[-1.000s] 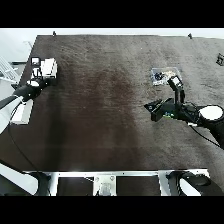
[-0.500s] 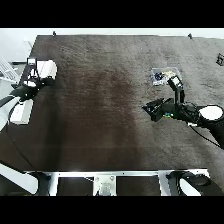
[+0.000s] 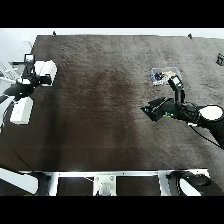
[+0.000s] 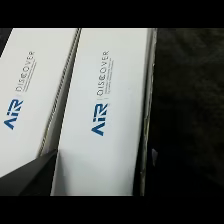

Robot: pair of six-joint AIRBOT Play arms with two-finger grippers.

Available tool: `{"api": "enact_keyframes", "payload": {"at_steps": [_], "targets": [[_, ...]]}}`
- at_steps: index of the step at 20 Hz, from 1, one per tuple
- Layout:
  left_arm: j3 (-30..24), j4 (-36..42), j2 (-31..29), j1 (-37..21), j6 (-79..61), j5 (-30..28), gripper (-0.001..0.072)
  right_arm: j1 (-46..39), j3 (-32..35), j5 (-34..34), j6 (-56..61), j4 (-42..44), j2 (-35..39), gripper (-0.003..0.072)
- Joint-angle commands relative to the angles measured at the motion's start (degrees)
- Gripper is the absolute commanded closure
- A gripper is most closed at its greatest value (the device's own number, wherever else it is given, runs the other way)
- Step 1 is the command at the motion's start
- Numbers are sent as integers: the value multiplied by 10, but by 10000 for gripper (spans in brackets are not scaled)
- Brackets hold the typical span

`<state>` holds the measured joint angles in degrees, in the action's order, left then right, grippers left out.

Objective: Fold the box and place the chain.

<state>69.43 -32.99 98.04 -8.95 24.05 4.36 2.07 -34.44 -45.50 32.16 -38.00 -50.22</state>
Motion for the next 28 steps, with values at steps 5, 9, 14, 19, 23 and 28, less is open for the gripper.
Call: {"api": "enact_keyframes", "payload": {"at_steps": [5, 9, 14, 19, 23, 28], "targets": [[0, -3, -83, -1, -35, 83, -11, 0, 0, 1, 0, 0, 0, 134], [0, -5, -144, -1, -35, 130, 239, 0, 0, 13, 0, 0, 1, 449], [-2, -5, -218, 0, -23, 280, 696, 0, 0, 37, 0, 0, 15, 680], [-126, 81, -355, 13, -40, 203, 697, 0, 6, 100, 0, -2, 106, 680], [-271, 91, -489, 94, -66, 94, 697, 0, 49, 135, 4, -2, 193, 680], [-408, 99, -604, 215, -61, 2, 697, 0, 127, 166, 67, -2, 310, 681]]}}
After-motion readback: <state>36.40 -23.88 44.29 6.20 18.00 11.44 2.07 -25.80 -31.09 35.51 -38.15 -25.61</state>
